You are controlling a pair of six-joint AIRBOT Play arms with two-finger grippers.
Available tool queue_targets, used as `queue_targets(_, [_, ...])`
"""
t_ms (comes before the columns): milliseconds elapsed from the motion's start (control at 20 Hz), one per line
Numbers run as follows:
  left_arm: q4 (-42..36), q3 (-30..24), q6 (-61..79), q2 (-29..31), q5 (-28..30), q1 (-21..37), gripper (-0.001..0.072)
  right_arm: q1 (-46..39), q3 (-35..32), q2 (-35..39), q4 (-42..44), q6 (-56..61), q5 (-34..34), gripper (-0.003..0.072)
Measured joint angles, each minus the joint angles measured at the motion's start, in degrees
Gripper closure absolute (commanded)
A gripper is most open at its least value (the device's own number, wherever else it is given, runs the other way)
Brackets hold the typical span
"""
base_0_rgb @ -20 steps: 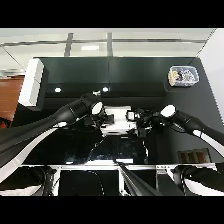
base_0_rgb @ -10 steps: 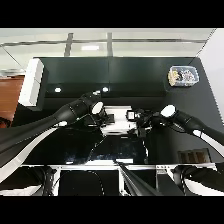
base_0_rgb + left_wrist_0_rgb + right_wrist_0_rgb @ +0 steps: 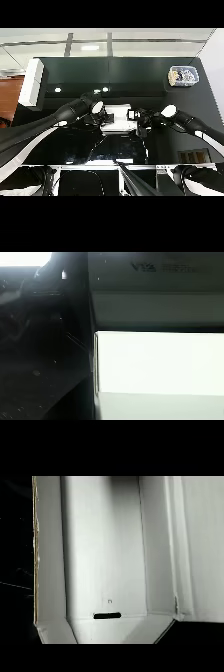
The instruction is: Fold the box and place the chain.
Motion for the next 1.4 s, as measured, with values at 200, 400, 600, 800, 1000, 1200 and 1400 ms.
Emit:
queue_targets(200, [1.31, 0.33, 1.84, 0.00, 0.00, 0.00, 0.0685, 0.00, 0.07, 3.30, -4.22, 0.83, 1.42, -0.0017])
queue_targets(400, [1.73, 0.42, 2.93, 0.02, 0.02, 0.00, 0.0684, 0.00, 0.07, 4.59, -5.62, 1.07, 1.36, -0.0015])
queue_targets(600, [1.75, 0.42, 3.28, 0.02, 0.09, 0.00, 0.0684, 0.00, 0.07, 4.94, -5.79, 1.27, 0.66, 0.0399])
queue_targets(800, [1.75, 0.42, 3.50, 0.00, 0.09, 0.00, 0.0683, 0.00, 0.07, 5.05, -3.37, 1.44, 0.46, 0.0429])
queue_targets(1000, [1.77, 0.42, 3.52, 0.00, 0.07, 0.00, 0.0683, 0.35, 0.07, 4.66, -0.20, 4.13, 0.33, 0.0428])
queue_targets(1200, [1.99, 0.42, 3.52, 0.00, 0.02, 0.02, 0.0683, 0.98, 0.07, 2.03, 6.01, 5.62, -0.22, 0.0429])
queue_targets(1400, [1.79, 0.42, 3.50, 0.00, 0.07, 0.02, 0.0683, 1.18, 0.07, 0.81, 9.05, 6.03, -0.81, 0.0429])
